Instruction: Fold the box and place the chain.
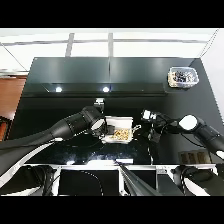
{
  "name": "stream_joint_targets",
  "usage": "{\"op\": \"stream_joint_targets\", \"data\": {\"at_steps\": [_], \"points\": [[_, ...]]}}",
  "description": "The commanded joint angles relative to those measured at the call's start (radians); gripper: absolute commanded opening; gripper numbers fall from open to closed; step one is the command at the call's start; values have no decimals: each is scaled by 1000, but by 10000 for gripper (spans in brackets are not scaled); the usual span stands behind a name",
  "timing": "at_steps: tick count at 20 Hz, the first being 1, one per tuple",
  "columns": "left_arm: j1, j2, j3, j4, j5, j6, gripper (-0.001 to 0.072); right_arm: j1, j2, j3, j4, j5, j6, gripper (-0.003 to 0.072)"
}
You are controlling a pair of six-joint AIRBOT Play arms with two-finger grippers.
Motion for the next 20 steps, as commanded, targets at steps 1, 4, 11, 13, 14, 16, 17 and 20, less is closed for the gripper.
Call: {"op": "stream_joint_targets", "data": {"at_steps": [1,4,11,13,14,16,17,20], "points": [[0,0,0,0,0,0,26,27,-58,-9,115,-82,-188,720],[0,0,0,0,0,0,26,28,-85,-5,249,-88,-279,720],[0,0,0,-4,0,0,26,27,-113,0,274,-90,-304,720],[0,0,0,-4,0,0,27,27,-113,0,274,-89,-301,720],[0,0,0,-4,0,0,26,27,-113,0,270,-89,-292,720],[0,0,0,-4,0,0,26,27,-113,0,261,-89,-278,720],[0,0,0,-4,0,0,26,27,-113,0,246,-89,-267,720],[0,0,0,-4,0,0,27,27,-113,0,219,-89,-245,720]]}}
